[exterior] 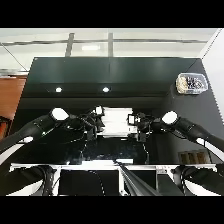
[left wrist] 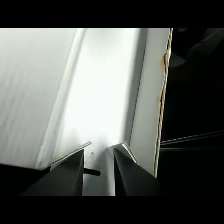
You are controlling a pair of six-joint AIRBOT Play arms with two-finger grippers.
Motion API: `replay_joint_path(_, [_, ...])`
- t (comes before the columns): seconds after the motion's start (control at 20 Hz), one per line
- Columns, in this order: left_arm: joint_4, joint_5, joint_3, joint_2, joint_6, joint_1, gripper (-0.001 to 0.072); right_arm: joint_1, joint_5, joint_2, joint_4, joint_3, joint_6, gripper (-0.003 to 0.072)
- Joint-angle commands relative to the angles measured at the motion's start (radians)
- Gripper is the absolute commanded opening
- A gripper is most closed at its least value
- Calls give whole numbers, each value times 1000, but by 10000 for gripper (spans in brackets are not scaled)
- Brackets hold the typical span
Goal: Fold the box and place the chain.
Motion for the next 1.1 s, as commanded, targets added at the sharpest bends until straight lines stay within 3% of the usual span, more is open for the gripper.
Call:
replay_joint_path(0.0, [-28,28,1,-18,33,-17,230,0,0,1,0,0,0,316])
replay_joint_path(0.1, [-28,29,1,-18,33,-17,231,0,0,1,0,0,0,316])
replay_joint_path(0.15, [-28,29,1,-18,33,-18,266,0,0,1,0,0,0,316])
replay_joint_path(0.2, [-28,31,1,-18,33,-18,411,0,0,1,0,0,0,316])
replay_joint_path(0.25, [-28,34,1,-18,33,-17,444,0,0,1,0,0,0,316])
replay_joint_path(0.35, [-27,34,1,-18,33,-18,349,0,0,1,0,0,0,316])
replay_joint_path(0.5, [-10,43,7,-15,31,-16,371,0,0,1,0,0,0,316])
replay_joint_path(0.55, [34,42,18,-6,9,-15,284,0,0,1,0,0,0,316])
replay_joint_path(0.6, [100,40,35,12,-39,-10,123,0,0,1,0,0,0,316])
replay_joint_path(0.65, [170,33,52,34,-108,2,40,0,0,1,0,0,0,316])
replay_joint_path(0.9, [552,-98,126,220,-619,179,29,0,0,1,0,0,0,316])
replay_joint_path(1.0, [608,-162,118,266,-740,285,28,0,0,1,0,0,0,316])
replay_joint_path(1.05, [608,-176,106,264,-923,337,29,0,0,1,0,0,0,316])
